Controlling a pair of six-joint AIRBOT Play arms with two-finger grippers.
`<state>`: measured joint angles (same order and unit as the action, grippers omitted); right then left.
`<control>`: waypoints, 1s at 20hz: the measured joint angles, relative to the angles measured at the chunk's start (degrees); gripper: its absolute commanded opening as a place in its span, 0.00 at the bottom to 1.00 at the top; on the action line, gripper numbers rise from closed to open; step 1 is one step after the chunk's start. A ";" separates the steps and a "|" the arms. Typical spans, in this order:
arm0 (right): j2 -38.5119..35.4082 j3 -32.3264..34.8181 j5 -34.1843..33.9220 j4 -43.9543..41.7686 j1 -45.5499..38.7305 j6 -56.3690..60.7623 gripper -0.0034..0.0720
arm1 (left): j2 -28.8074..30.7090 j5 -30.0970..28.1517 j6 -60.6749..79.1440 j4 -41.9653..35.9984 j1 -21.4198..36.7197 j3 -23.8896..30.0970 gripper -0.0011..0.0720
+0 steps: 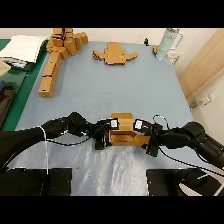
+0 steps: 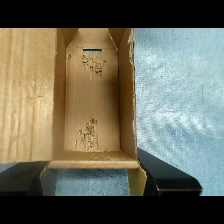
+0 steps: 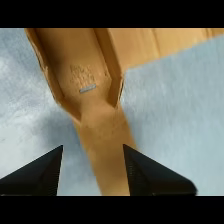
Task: Fold the box.
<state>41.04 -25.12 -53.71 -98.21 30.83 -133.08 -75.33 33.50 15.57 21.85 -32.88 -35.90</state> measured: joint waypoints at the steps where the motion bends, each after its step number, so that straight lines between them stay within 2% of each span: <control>1: 1.18 0.39 2.03 -0.90 0.00 -2.40 0.81 | 0.00 0.02 0.00 0.00 0.00 0.00 0.73; 2: 2.38 0.66 4.35 -1.99 0.00 -4.90 0.75 | 0.00 0.02 0.00 0.00 0.00 0.00 0.73; 3: 3.39 0.87 6.38 -3.13 0.00 -7.26 0.64 | 0.00 0.02 0.00 0.00 0.00 0.00 0.73; 7: 4.98 1.25 11.10 -7.41 0.50 -12.85 0.39 | 0.00 0.02 0.00 0.00 0.00 0.00 0.73; 9: 5.14 1.33 12.22 -8.66 0.96 -14.08 0.38 | 0.00 0.02 0.00 0.00 0.00 0.00 0.73; 10: 5.18 1.33 12.66 -9.20 1.31 -14.47 0.30 | 0.00 0.02 0.00 0.00 0.00 0.00 0.73; 11: 5.22 1.33 12.92 -9.81 1.68 -14.88 0.28 | 0.00 0.02 0.00 0.00 0.00 0.00 0.73; 15: 5.64 1.33 14.80 -11.37 3.19 -15.47 0.28 | 0.00 0.04 0.09 0.04 0.00 0.00 0.73; 16: 5.97 1.33 15.47 -11.52 3.39 -15.47 0.29 | 0.00 0.04 0.09 0.02 0.00 0.00 0.73; 17: 6.32 1.33 15.91 -11.76 3.54 -15.52 0.34 | 0.00 0.04 0.07 0.02 0.00 0.00 0.73; 18: 6.60 1.33 16.37 -11.89 3.63 -15.61 0.64 | 0.00 0.02 0.07 0.02 0.00 0.00 0.73; 19: 6.84 1.33 16.63 -11.93 3.74 -15.74 0.84 | 0.00 0.02 0.07 0.02 0.00 0.00 0.73; 20: 7.02 1.33 16.72 -11.96 3.76 -15.78 0.84 | 0.00 0.02 0.09 0.04 0.00 0.00 0.73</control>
<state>48.05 -23.79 -36.99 -110.17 34.59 -148.86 -75.33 33.52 15.66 21.89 -32.88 -35.90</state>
